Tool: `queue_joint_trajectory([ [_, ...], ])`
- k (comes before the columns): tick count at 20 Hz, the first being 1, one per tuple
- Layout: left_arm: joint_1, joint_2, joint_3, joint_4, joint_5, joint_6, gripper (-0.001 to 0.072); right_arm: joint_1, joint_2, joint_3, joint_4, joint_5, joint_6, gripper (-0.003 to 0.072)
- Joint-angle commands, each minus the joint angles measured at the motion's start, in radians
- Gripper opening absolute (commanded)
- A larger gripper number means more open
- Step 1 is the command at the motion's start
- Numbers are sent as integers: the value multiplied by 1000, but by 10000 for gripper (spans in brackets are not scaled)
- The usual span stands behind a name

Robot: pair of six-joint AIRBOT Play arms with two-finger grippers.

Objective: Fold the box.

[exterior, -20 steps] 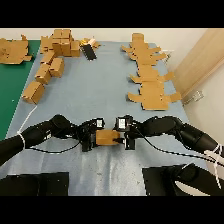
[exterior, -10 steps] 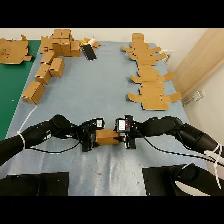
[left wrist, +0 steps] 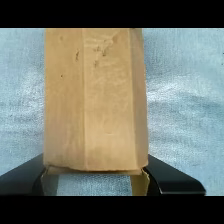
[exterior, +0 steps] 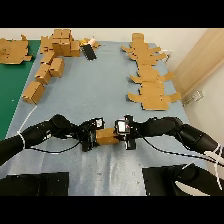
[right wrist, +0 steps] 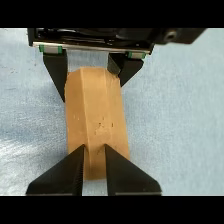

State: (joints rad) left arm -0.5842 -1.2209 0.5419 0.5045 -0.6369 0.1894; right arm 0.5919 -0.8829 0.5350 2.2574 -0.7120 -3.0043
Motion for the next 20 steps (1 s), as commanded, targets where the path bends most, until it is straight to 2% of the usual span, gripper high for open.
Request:
queue_joint_trajectory([
  [1, -1, 1, 0, 0, -1, 1, 428, 20, 4, 2, -3, 10, 1, 169],
  [3, -1, 1, 0, 0, -1, 1, 427, 21, 5, 2, -3, 21, 1, 169],
  [4, -1, 1, 0, 0, -1, 1, 428, 21, 5, 2, -3, 23, 1, 194],
  [6, -1, 1, 0, 0, -1, 1, 427, 21, 5, 2, -2, 23, 1, 456],
  [11, -1, 1, 0, 0, -1, 1, 428, 29, 5, 2, -5, -5, 0, 464],
  [14, -1, 1, 0, 0, -1, 1, 428, 71, 5, 2, -74, -9, 18, 474],
  [20, -1, 1, 1, 0, -1, 1, 427, 107, 5, 2, -186, 59, 95, 473],
])
